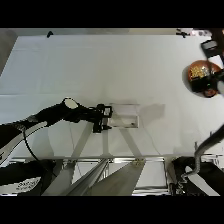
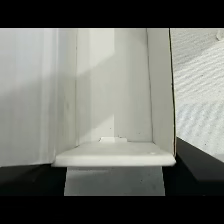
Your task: Fold the box and place the chain.
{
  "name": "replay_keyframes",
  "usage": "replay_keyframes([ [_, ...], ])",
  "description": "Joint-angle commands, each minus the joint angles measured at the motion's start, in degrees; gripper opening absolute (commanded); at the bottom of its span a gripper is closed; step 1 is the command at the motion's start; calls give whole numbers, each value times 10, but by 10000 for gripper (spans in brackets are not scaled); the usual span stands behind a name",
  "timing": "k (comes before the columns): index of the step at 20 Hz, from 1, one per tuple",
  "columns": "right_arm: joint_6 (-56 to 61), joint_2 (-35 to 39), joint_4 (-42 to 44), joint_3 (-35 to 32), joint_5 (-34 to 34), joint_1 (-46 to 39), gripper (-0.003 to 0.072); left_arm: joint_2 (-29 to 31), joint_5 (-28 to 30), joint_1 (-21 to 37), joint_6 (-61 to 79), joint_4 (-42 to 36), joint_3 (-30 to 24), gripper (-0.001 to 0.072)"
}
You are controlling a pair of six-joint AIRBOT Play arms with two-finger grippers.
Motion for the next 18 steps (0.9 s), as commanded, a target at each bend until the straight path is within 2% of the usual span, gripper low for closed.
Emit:
replay_keyframes([
  [1,-53,-77,130,5,-142,-215,483,0,0,0,0,0,0,377],
  [5,-73,-242,208,66,-120,-298,485,0,0,0,0,0,0,377],
  [7,-87,-303,232,106,-120,-300,531,0,0,0,0,0,0,377],
  [9,-88,-351,254,146,-118,-295,531,0,0,0,0,0,0,377],
  [12,-137,-404,321,188,-99,-295,530,0,0,0,0,0,0,377],
  [14,-158,-420,354,193,-113,-295,518,0,0,0,0,0,0,377],
  [18,-162,-441,349,194,-139,-295,506,0,0,0,0,0,0,377],
])
